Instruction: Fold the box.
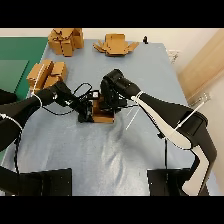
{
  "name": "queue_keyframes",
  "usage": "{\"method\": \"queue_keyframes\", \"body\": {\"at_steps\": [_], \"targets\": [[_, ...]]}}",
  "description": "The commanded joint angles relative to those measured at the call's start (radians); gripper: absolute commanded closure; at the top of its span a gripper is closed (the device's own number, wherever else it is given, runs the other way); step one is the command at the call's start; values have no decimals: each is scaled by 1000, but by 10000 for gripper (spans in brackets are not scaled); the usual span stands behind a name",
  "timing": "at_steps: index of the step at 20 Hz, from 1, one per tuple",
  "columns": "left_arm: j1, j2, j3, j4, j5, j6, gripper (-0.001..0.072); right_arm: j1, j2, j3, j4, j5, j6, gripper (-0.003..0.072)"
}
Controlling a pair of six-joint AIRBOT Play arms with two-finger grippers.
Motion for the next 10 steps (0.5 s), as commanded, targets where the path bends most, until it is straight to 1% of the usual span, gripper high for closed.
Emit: {"method": "queue_keyframes", "body": {"at_steps": [1, 3, 6, 7, 8, 10], "targets": [[1, 0, 1, 0, 0, 1, 694, 0, -14, -2, 46, 8, 0, 479], [1, 0, 1, 0, -1, 1, 694, 1, -33, -3, 46, -22, 0, 479], [1, 0, 1, 0, 0, 1, 693, 1, -50, -3, 46, -29, 0, 479], [1, 0, 1, 0, 0, 1, 694, 2, -50, -3, 46, -29, 0, 510], [1, 0, 1, 0, 1, 1, 694, 2, -49, -3, 46, -30, 0, 687], [1, 0, 1, 0, 3, 1, 694, 2, -49, -3, 46, -32, -1, 681]]}}
